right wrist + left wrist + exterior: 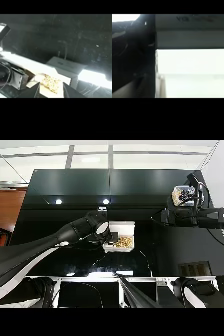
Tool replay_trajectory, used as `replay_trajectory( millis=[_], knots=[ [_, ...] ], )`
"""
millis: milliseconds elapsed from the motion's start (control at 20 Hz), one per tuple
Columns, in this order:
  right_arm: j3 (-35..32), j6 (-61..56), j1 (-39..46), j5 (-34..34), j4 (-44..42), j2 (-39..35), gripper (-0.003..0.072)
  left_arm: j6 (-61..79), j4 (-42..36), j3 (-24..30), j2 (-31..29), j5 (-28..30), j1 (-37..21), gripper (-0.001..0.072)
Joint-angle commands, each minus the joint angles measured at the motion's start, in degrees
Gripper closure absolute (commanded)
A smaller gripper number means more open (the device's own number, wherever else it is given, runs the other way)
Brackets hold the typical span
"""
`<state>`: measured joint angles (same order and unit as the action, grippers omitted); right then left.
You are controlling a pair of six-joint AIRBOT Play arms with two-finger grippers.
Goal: Fold the box and place the chain.
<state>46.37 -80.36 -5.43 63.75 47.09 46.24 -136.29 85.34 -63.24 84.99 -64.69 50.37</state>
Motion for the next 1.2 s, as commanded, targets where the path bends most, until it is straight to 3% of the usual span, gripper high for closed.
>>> replay_trajectory(
  millis=[0,200,300,350,450,550,600,650,700,750,800,850,1150],
  knots=[
    [0.0,0.0,0.1,-0.4,0.1,0.0,0.0346,5.7,-0.7,-0.2,-1.8,-0.4,0.0,0.0197],
    [0.0,0.0,3.5,0.2,1.1,-0.1,0.0346,23.1,8.4,1.3,-12.2,-9.1,0.6,0.0197],
    [0.0,0.1,7.1,1.5,1.4,-0.1,0.0346,25.7,12.2,7.4,-21.5,-9.0,-2.1,0.0197],
    [0.0,0.7,9.0,2.3,1.4,-0.1,0.0346,25.7,11.6,12.3,-26.6,-7.3,-6.1,0.0197],
    [0.0,1.1,11.4,3.6,1.4,-0.1,0.0346,25.6,2.9,23.5,-35.9,0.3,-17.7,0.0197],
    [0.0,1.1,11.6,3.1,1.3,-0.1,0.0346,34.9,-17.6,34.5,-42.4,11.9,-30.3,0.0197],
    [0.0,1.1,11.5,3.0,1.0,-0.1,0.0346,47.6,-32.1,38.6,-43.6,14.8,-35.6,0.0197],
    [0.0,1.1,11.5,3.0,1.0,-0.1,0.0346,65.6,-47.3,41.5,-43.3,12.7,-39.6,0.0197],
    [0.0,1.1,11.5,3.0,1.0,-0.1,0.0346,83.7,-59.4,43.2,-41.9,6.3,-42.6,0.0197],
    [0.0,1.1,11.4,3.0,1.0,-0.1,0.0346,94.0,-64.3,43.5,-39.9,0.7,-43.9,0.0197],
    [0.0,1.0,11.4,3.1,1.0,-0.1,0.0346,98.8,-65.9,43.3,-38.2,-0.6,-44.0,0.0156],
    [0.0,1.0,11.4,3.4,1.0,-0.1,0.0346,101.4,-66.5,43.2,-36.9,-0.2,-44.0,-0.0002],
    [0.0,1.0,11.4,4.3,1.2,-0.1,0.0346,136.8,-66.0,43.0,-32.5,4.4,-43.9,-0.0001]
  ],
)
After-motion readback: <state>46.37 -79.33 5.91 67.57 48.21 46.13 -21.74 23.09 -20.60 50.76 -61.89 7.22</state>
